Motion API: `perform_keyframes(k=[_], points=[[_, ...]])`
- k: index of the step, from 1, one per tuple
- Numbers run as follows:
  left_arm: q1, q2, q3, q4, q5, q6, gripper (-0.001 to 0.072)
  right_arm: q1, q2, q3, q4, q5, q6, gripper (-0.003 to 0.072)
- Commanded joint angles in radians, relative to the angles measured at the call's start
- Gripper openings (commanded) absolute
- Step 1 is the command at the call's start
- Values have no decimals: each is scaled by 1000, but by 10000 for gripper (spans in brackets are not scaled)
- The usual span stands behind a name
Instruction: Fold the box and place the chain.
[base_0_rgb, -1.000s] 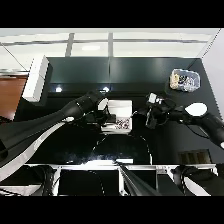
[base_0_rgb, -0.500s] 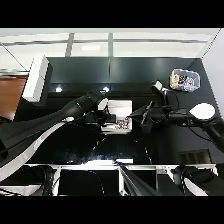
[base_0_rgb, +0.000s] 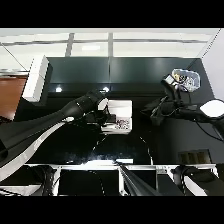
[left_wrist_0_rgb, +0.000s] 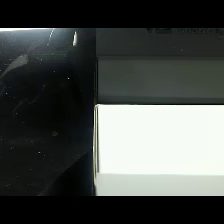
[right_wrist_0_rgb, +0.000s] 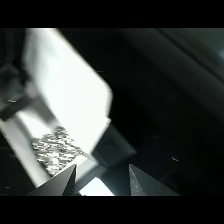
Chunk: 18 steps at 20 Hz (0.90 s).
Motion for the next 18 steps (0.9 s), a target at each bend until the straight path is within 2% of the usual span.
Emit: perform_keyframes(k=[1,5,6,7,8,11,14,16,18], points=[[0,0,1,0,1,17,33,-52,13,8,-20,17,7,385],[0,3,1,4,2,-8,46,-52,13,8,-22,42,7,386],[-1,9,4,5,6,-24,217,-52,13,8,-23,47,7,386],[-6,20,11,11,9,-41,429,-52,13,8,-25,47,7,385],[-8,35,20,26,10,-53,523,-53,13,8,-28,46,7,386],[-19,121,29,105,1,12,527,-53,13,8,-31,46,7,386],[-6,233,10,204,-52,156,527,-53,13,8,-32,45,7,386],[58,326,-52,237,-50,246,527,-55,13,8,-33,46,7,385],[167,438,-161,224,17,327,527,-55,13,8,-33,44,7,386]])
